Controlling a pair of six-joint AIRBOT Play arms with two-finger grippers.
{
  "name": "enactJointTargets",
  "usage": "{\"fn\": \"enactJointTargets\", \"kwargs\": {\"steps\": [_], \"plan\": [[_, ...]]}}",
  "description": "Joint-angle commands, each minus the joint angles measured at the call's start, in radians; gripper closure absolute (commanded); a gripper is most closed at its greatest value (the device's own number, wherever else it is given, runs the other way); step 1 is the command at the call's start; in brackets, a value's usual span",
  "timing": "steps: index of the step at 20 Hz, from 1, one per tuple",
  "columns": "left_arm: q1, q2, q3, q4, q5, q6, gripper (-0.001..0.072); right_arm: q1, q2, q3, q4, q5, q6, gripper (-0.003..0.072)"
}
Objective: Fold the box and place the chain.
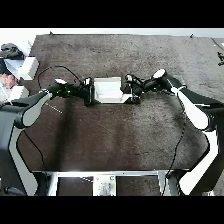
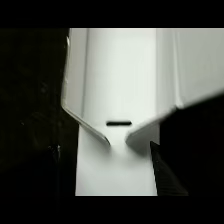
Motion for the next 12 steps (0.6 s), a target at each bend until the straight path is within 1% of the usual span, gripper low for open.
{"fn": "enactJointTargets", "kwargs": {"steps": [1, 3, 5, 6, 7, 8, 10, 12], "plan": [[-0.001, 0.000, 0.000, 0.005, -0.008, 0.005, 0.0536, -0.024, 0.033, 0.001, -0.009, 0.018, 0.069, 0.0090], [-0.001, 0.000, 0.000, 0.005, -0.008, 0.004, 0.0536, -0.026, 0.068, 0.001, 0.000, 0.019, 0.087, 0.0091], [-0.001, 0.000, 0.000, 0.005, -0.008, 0.005, 0.0536, -0.026, 0.092, 0.001, 0.092, 0.041, 0.087, 0.0102], [-0.001, 0.000, 0.000, 0.005, -0.008, 0.005, 0.0536, -0.026, 0.095, 0.001, 0.158, 0.066, 0.087, 0.0294], [-0.001, 0.000, 0.000, 0.005, -0.008, 0.005, 0.0536, -0.026, 0.095, 0.001, 0.215, 0.094, 0.086, 0.0572], [-0.001, 0.000, 0.000, 0.005, -0.008, 0.005, 0.0536, -0.025, 0.095, 0.001, 0.267, 0.105, 0.086, 0.0699], [-0.001, 0.000, 0.000, 0.005, -0.008, 0.004, 0.0536, -0.023, 0.095, 0.001, 0.335, 0.110, 0.086, 0.0704], [-0.001, 0.000, 0.000, 0.005, -0.008, 0.004, 0.0536, -0.009, 0.090, 0.001, 0.360, 0.072, 0.086, 0.0704]]}}
